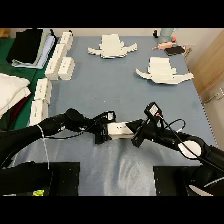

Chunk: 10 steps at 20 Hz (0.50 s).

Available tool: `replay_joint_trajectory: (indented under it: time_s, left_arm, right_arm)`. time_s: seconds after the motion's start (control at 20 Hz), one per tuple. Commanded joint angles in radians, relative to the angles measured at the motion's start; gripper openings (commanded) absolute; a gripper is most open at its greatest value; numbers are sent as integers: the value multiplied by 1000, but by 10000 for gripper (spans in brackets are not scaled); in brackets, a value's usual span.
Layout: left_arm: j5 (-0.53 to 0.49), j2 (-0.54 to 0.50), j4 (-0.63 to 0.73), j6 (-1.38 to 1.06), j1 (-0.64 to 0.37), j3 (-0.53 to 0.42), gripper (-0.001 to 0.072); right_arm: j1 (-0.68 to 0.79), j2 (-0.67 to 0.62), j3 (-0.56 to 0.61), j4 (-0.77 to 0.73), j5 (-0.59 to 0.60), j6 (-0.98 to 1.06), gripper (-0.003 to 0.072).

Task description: Fold the box.

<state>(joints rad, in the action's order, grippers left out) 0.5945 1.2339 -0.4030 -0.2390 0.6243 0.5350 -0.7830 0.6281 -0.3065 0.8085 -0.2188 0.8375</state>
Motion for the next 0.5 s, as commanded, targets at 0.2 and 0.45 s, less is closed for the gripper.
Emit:
replay_joint_trajectory:
  time_s: [0.2, 0.45]
  left_arm:
    - [0, 0, -1, 0, -1, 0, 368]
    - [0, 0, -1, 0, -1, 0, 367]
  right_arm:
    - [147, 168, -181, 243, -241, 245, 2]
    - [263, 378, -453, 774, -616, 716, 2]
